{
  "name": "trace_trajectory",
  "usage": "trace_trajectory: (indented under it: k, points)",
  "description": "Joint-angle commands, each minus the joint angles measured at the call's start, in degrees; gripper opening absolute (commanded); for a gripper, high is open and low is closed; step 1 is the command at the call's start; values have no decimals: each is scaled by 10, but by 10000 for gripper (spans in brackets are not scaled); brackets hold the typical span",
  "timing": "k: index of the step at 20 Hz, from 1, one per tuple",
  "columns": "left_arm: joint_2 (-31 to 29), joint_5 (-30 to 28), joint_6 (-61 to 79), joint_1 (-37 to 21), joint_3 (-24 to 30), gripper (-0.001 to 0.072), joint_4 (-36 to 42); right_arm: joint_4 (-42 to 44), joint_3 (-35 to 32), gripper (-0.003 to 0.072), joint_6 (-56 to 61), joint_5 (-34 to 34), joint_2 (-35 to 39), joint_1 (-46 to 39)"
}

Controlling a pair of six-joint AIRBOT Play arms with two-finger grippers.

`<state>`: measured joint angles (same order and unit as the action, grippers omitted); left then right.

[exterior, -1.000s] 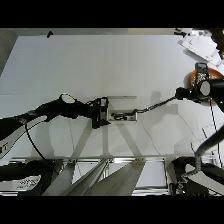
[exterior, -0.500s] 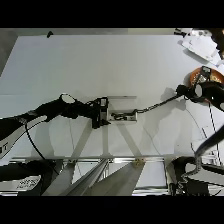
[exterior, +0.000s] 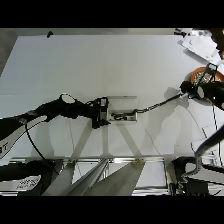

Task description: Fold the box and place the chain.

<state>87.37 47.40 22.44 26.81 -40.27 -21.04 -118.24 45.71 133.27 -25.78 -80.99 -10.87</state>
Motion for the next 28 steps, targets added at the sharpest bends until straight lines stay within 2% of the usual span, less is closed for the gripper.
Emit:
trace_trajectory:
  k: [1,4,5,7,8,9,10,11,16,20,28]
  points:
    - [0,0,0,0,0,258,0,-4,0,497,4,15,-18,-8]
    - [0,0,0,0,0,258,0,7,0,460,5,21,-26,-8]
    - [0,0,0,0,0,258,0,10,0,412,4,21,-26,-8]
    - [0,0,0,0,0,258,0,13,0,196,4,21,-26,-8]
    - [0,0,0,0,0,258,0,14,0,151,4,21,-26,-8]
    - [0,0,0,0,0,258,0,15,0,148,4,21,-26,-8]
    - [0,0,0,0,0,258,0,15,0,48,4,20,-26,-6]
    - [0,0,0,0,0,258,0,15,0,15,4,17,-26,-2]
    - [0,0,0,0,0,258,0,15,0,12,-1,12,-18,39]
    - [0,0,0,0,0,258,0,14,0,12,-36,-8,24,81]
    - [0,0,0,0,0,258,0,14,0,12,-161,-150,182,165]
